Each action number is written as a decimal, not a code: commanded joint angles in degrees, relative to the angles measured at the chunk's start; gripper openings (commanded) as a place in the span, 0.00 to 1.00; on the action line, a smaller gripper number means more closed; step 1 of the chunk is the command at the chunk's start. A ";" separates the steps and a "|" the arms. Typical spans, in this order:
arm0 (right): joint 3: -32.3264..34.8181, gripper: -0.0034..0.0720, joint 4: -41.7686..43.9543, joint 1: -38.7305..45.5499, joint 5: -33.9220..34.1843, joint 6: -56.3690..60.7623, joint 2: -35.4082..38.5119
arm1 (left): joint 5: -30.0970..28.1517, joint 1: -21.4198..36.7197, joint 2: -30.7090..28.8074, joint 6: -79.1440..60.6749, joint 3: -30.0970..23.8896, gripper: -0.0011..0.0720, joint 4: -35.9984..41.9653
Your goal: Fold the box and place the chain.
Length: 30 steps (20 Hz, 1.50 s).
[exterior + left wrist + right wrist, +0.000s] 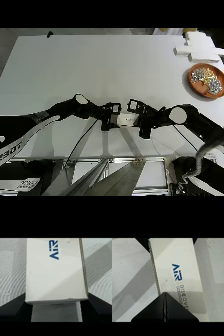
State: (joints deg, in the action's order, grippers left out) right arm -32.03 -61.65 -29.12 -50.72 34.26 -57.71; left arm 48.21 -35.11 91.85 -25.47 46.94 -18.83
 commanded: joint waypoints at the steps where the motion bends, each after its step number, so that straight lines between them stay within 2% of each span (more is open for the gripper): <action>1: 0.02 0.07 -0.52 -0.04 -0.22 0.42 -0.02 | 0.04 0.00 0.00 0.02 -0.02 0.11 -0.02; 8: -2.93 0.07 6.93 -0.04 4.11 1.46 5.11 | 0.04 0.00 0.00 0.02 -0.02 0.11 -0.02; 12: -2.89 0.07 14.25 -0.22 4.26 1.29 2.27 | 0.02 0.00 0.00 0.00 -0.02 0.11 -0.02; 18: -2.89 0.07 14.01 -4.76 4.70 1.31 -5.46 | 0.04 0.00 0.00 0.00 -0.02 0.11 -0.02; 23: -2.89 0.07 13.44 -4.85 7.02 1.95 -5.77 | 0.04 0.00 0.00 0.00 -0.02 0.11 -0.02; 30: -2.91 0.07 14.10 -4.85 6.93 1.66 -4.83 | 0.02 0.00 0.00 0.00 -0.02 0.11 -0.02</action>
State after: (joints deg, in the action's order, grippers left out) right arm -34.87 -47.90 -33.91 -43.99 36.12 -63.07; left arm 48.25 -35.11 91.88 -25.45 46.94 -18.83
